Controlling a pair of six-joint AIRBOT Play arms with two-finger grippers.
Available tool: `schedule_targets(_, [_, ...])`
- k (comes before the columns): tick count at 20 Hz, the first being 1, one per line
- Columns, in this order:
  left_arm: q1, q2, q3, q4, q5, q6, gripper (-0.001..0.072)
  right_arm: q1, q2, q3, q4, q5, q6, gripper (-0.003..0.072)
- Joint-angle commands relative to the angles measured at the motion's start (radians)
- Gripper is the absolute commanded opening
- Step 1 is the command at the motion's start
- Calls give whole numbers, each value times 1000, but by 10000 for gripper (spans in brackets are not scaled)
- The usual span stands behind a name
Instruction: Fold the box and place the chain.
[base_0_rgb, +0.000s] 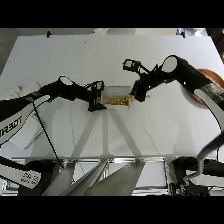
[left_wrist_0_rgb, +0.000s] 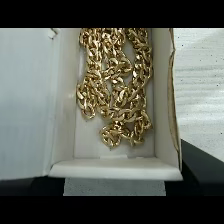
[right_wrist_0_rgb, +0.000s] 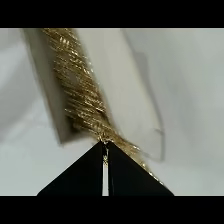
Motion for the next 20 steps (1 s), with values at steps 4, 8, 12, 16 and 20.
schedule_targets(4, [0,0,1,0,0,0,143,178,15,0,129,-129,3,9])
schedule_targets(8, [0,0,1,-1,0,0,143,240,15,0,148,-259,3,7])
schedule_targets(12, [0,0,1,-1,0,0,143,251,15,0,137,-287,3,12])
schedule_targets(16, [0,0,1,-1,0,0,143,251,15,0,109,-286,3,273])
schedule_targets(20, [0,0,1,0,0,0,143,243,20,0,95,-270,3,306])
